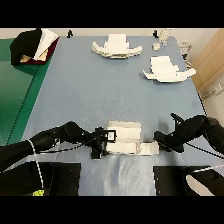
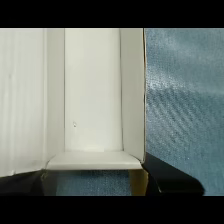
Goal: Fold the box.
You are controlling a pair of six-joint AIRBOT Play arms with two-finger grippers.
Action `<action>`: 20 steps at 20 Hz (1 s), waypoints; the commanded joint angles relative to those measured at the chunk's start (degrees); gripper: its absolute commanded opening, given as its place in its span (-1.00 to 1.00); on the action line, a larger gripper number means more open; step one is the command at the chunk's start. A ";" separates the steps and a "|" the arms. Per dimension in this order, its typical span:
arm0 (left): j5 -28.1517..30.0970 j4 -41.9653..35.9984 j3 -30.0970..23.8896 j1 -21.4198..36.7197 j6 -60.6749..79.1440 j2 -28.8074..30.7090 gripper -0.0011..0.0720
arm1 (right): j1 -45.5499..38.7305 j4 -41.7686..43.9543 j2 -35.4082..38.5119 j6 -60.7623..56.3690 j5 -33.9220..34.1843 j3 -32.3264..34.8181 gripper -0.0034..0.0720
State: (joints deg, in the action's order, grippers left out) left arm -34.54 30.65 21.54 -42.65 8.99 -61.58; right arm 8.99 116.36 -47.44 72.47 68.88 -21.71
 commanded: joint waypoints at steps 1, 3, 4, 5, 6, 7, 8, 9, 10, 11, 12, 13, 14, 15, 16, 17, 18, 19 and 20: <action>0.00 0.00 0.00 0.00 0.00 0.00 0.11 | 1.33 9.35 1.05 5.68 -0.85 0.52 -0.91; 0.00 0.00 0.00 0.00 0.00 0.00 0.11 | 3.67 9.35 3.15 5.64 -1.53 0.52 -0.91; 0.00 0.00 0.00 0.00 0.00 0.00 0.11 | 4.98 9.31 3.85 5.64 -2.21 0.55 -0.91; 0.00 0.00 0.00 0.00 0.00 0.00 0.11 | 6.10 9.49 4.28 5.60 -3.06 0.52 -0.91; 0.00 0.00 0.00 0.00 0.00 0.00 0.11 | 7.08 9.55 4.35 5.62 -3.61 0.35 -0.91; 0.00 0.00 0.00 0.00 0.00 0.00 0.11 | 8.11 9.46 4.31 5.64 -3.78 -0.09 -0.91; 0.00 0.00 0.00 0.00 0.00 0.00 0.11 | 8.83 9.44 4.31 5.68 -3.82 -0.61 -0.90; 0.00 0.02 0.00 0.00 0.00 0.00 0.11 | 9.40 9.38 4.31 6.27 -3.85 -1.33 -0.88; 0.00 0.00 0.00 0.00 0.00 0.00 0.11 | 9.81 9.11 4.31 6.69 -3.87 -2.03 -0.84; 0.00 0.02 0.00 0.00 0.00 0.00 0.11 | 10.08 8.61 4.31 6.69 -4.07 -2.80 -0.32; 0.02 0.00 0.00 0.00 -0.02 0.00 0.11 | 10.05 8.17 4.28 6.69 -4.11 -3.54 0.12; 0.02 0.00 0.00 0.00 0.00 0.00 0.11 | 10.05 7.56 4.28 6.67 -4.15 -4.22 0.13; 0.02 0.00 0.00 0.00 0.00 0.00 0.11 | 10.05 6.88 4.28 6.69 -4.15 -4.76 0.13; 0.00 0.00 0.00 0.00 0.00 0.00 0.11 | 10.05 6.67 4.28 6.69 -4.15 -5.14 0.15; 0.02 0.00 0.00 0.00 0.00 0.00 0.11 | 10.08 6.73 4.28 6.75 -4.17 -5.16 0.29; 0.02 0.00 0.00 0.00 0.00 0.00 0.11 | 10.08 6.75 4.17 7.37 -4.17 -5.11 0.29; 0.02 0.00 0.00 0.00 0.00 0.00 0.11 | 10.29 6.82 4.02 7.54 -4.24 -5.11 0.29; 0.00 0.00 0.00 0.00 -0.02 0.00 0.11 | 11.08 6.82 3.80 7.56 -4.63 -5.11 0.29; 0.00 0.00 0.00 0.00 0.00 0.00 0.11 | 12.74 6.80 3.45 7.56 -5.33 -5.11 0.29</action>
State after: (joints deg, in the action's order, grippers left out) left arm -34.54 30.65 21.54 -42.65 8.97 -61.58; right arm 19.86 123.39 -43.53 79.61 64.55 -26.52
